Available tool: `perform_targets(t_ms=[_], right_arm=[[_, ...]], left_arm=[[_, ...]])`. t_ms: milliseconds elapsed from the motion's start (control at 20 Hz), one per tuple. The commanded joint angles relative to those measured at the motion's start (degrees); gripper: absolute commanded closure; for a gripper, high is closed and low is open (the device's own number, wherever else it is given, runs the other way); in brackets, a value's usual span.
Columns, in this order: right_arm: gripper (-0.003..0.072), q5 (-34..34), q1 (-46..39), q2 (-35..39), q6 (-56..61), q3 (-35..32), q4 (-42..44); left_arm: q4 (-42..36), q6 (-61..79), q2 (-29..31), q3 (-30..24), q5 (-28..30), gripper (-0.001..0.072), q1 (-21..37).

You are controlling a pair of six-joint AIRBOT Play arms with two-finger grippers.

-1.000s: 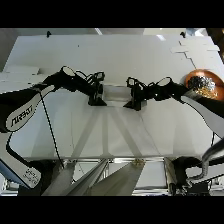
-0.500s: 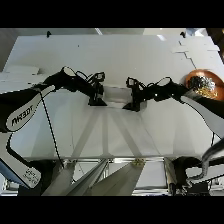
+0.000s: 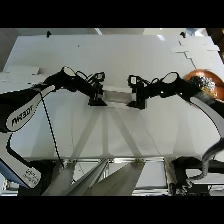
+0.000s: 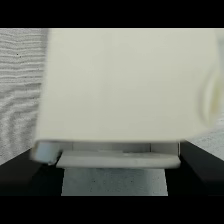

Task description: Fold the box and place the chain.

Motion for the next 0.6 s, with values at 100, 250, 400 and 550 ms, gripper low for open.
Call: perform_targets(t_ms=[100,250,400,550], right_arm=[[0.0041,0.1,0.0,7.4,12.3,0.1,-13.8],[0.0044,0.2,0.0,10.6,20.2,0.1,-21.2],[0.0052,-1.0,0.0,13.8,32.7,0.1,-31.2],[0.0291,-0.2,0.0,16.4,42.3,0.1,-35.6]], left_arm=[[0.0,0.0,0.0,0.0,0.0,0.0394,0.1],[0.0,0.0,0.0,0.0,0.0,0.0394,0.1],[0.0,0.0,0.0,0.0,0.0,0.0394,0.1],[0.0,0.0,0.0,0.0,0.0,0.0394,0.1]])
